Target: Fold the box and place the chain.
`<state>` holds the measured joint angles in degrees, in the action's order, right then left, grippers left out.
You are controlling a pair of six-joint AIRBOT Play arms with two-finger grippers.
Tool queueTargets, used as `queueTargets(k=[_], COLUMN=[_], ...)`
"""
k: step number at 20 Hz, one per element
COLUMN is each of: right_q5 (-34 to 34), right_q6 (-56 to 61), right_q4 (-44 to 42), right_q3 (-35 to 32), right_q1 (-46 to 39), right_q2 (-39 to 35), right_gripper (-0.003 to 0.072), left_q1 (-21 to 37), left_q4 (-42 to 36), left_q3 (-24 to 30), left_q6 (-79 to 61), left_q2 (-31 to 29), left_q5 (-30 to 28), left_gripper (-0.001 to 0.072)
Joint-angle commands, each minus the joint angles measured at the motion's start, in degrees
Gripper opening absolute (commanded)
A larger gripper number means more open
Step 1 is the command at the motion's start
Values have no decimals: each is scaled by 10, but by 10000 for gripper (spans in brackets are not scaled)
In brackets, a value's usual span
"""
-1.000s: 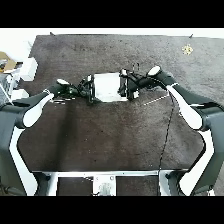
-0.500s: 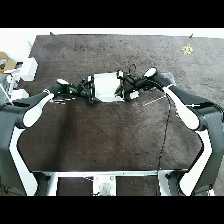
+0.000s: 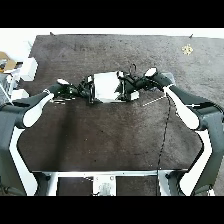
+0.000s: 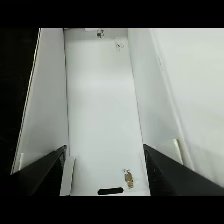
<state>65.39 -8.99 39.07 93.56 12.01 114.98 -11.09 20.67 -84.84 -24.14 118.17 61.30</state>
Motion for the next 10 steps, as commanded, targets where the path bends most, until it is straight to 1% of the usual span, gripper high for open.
queueTargets(k=[1, 4, 5, 6, 7, 8, 9, 10], right_q5=[2, 2, 2, 3, 3, 4, 3, 4], right_q6=[12, 33, 39, 50, 62, 75, 97, 135], right_q4=[1, 26, 36, 41, 50, 68, 90, 118], right_q3=[0, 0, 1, 1, 1, 1, 1, 1], right_q1=[1, 1, 0, 0, 0, -1, -1, -2], right_q2=[0, -1, -2, -5, -11, -19, -29, -40], right_gripper=[676, 665, 561, 558, 513, 324, 213, 80], left_q1=[0, 0, 0, 0, 0, 0, 0, 0], left_q4=[-1, -1, -1, -1, -2, -1, -1, -2], left_q3=[0, 0, 0, 0, 0, 0, 0, 0], left_q6=[1, 1, 1, 1, 1, 1, 1, 1], left_q2=[0, 0, 0, 0, 0, 0, 0, 0], left_q5=[-3, -3, -2, -2, -2, -2, -2, -3], left_gripper=[348, 348, 348, 348, 348, 348, 348, 348])
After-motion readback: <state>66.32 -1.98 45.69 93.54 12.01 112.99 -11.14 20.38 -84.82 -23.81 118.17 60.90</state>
